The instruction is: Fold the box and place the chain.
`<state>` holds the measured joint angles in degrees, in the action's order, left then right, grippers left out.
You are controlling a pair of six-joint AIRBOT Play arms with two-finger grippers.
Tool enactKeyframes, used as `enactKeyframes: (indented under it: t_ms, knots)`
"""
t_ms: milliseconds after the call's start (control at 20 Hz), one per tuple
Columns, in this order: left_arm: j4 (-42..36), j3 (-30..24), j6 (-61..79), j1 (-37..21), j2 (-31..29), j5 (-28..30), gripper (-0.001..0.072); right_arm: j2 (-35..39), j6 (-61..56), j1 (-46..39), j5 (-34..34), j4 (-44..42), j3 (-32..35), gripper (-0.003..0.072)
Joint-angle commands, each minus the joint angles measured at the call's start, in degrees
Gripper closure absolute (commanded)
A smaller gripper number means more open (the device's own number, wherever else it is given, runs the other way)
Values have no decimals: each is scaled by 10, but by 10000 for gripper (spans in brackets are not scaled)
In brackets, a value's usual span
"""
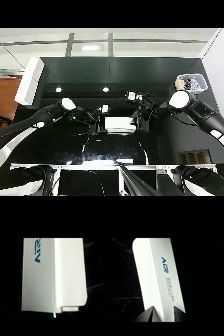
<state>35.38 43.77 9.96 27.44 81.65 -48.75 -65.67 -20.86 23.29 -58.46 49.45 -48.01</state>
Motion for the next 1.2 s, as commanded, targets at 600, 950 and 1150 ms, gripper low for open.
enactKeyframes:
  t_ms: [600,950,1150]
  knots:
    - [0,0,1,0,0,0,356,-20,-1,9,10,7,4,400]
    - [0,0,1,0,0,0,357,-20,-1,9,-13,8,8,400]
    - [0,0,1,0,0,0,357,-20,-1,9,-13,7,18,401]
